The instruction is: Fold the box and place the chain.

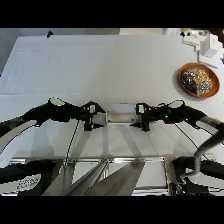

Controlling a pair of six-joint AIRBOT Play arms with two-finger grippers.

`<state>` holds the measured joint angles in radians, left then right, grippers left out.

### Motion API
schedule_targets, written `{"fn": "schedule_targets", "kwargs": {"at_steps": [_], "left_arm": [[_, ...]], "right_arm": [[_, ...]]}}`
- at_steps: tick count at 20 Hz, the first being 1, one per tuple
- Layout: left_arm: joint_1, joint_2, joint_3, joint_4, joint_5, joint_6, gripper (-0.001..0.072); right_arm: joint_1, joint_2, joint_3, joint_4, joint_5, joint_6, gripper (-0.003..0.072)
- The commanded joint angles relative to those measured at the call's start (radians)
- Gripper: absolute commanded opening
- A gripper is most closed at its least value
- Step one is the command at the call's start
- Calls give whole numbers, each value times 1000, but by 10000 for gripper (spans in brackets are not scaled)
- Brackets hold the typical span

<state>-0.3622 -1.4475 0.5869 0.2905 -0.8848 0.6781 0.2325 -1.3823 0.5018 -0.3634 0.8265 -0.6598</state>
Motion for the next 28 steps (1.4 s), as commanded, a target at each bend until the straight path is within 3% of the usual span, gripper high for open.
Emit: {"fn": "schedule_targets", "kwargs": {"at_steps": [1,15,16,19,20,28], "left_arm": [[-2,-3,0,-26,-3,2,701],[-91,-7,1,-138,32,-5,691],[-90,-7,1,-149,40,-9,597],[-91,-7,1,-164,54,-16,162],[-91,-7,1,-169,60,-20,131],[-90,-7,1,-170,59,-20,132]], "right_arm": [[0,0,1,0,0,0,356],[0,0,1,0,0,0,356],[0,0,1,0,0,0,356],[0,0,1,0,0,0,356],[0,0,1,0,0,0,356],[0,0,1,0,0,0,356]]}}
